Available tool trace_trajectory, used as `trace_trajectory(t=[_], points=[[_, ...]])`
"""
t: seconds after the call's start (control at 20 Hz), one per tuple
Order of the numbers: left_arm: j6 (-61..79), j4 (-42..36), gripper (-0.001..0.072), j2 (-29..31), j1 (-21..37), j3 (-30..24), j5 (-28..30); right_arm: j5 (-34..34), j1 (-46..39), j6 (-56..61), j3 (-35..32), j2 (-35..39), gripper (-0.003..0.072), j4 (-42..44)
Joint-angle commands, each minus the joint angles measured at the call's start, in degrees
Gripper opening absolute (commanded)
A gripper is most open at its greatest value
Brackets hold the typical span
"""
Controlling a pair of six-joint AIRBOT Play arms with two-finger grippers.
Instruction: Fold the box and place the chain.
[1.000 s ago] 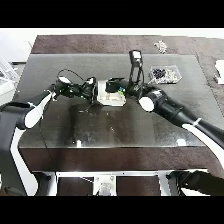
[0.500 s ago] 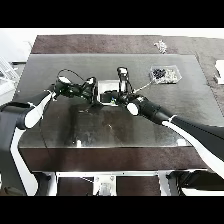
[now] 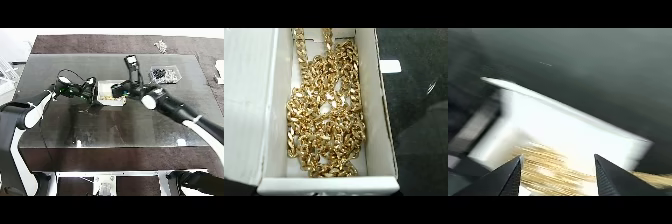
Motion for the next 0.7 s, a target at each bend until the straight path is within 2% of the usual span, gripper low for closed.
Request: trace_trajectory(t=[0.0,0.15,0.25,0.35,0.5,0.65], points=[[0.00,0.00,0.0485,0.02,0.00,0.04,0.02,10.19,-7.69,-10.51,-1.62,5.70,0.0535,-2.38],[0.00,0.00,0.0485,0.02,0.00,0.04,0.00,10.51,-13.60,-20.41,-2.71,6.86,0.0536,-2.05],[0.00,0.00,0.0485,0.02,0.00,0.04,0.02,10.49,-16.68,-33.57,-3.85,6.27,0.0535,1.75],[0.00,0.00,0.0485,0.02,0.00,0.04,0.07,10.75,-19.87,-52.00,-4.26,4.09,0.0535,13.53],[0.00,0.00,0.0485,0.02,0.00,0.04,0.04,12.70,-24.48,-80.56,-4.20,-1.62,0.0535,38.75],[0.00,0.00,0.0485,0.02,0.00,0.04,0.09,21.70,-26.91,-97.13,-1.75,-8.59,0.0536,52.48]])
